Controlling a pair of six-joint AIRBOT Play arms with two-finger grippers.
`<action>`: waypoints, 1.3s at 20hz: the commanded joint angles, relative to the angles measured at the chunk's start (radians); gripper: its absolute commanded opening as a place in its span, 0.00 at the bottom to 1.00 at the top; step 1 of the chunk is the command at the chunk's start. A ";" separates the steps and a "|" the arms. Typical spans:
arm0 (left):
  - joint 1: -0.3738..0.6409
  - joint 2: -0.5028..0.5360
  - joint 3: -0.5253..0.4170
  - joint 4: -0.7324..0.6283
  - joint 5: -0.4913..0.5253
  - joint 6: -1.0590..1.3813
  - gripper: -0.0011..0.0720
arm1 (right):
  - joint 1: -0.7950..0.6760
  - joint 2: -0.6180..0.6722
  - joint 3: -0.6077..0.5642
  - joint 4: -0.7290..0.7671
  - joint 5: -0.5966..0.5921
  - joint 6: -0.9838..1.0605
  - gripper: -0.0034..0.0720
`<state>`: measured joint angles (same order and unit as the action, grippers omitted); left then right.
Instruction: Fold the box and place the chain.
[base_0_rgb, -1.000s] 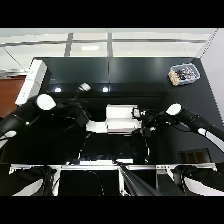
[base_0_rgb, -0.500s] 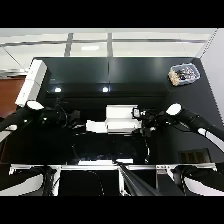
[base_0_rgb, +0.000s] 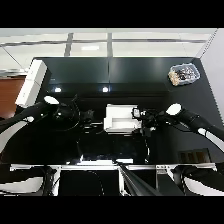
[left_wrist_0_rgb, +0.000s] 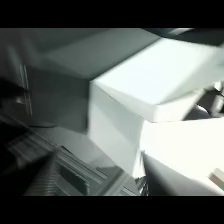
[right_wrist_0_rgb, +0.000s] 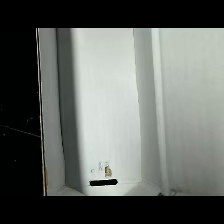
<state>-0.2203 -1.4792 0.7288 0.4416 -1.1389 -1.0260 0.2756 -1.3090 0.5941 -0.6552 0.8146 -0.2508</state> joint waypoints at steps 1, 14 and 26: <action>-0.027 -0.006 0.049 -0.012 -0.050 0.030 0.89 | 0.001 -0.001 0.000 0.000 0.000 0.000 0.19; -0.297 -0.006 0.299 0.475 0.055 -0.574 0.50 | 0.001 -0.001 0.000 0.000 0.000 0.000 0.19; -0.354 -0.007 0.304 0.499 0.087 -0.673 0.60 | 0.001 -0.001 0.000 0.000 0.000 0.000 0.19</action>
<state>-0.5690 -1.4853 1.0317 0.9478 -1.0626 -1.6836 0.2756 -1.3090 0.5941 -0.6548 0.8146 -0.2504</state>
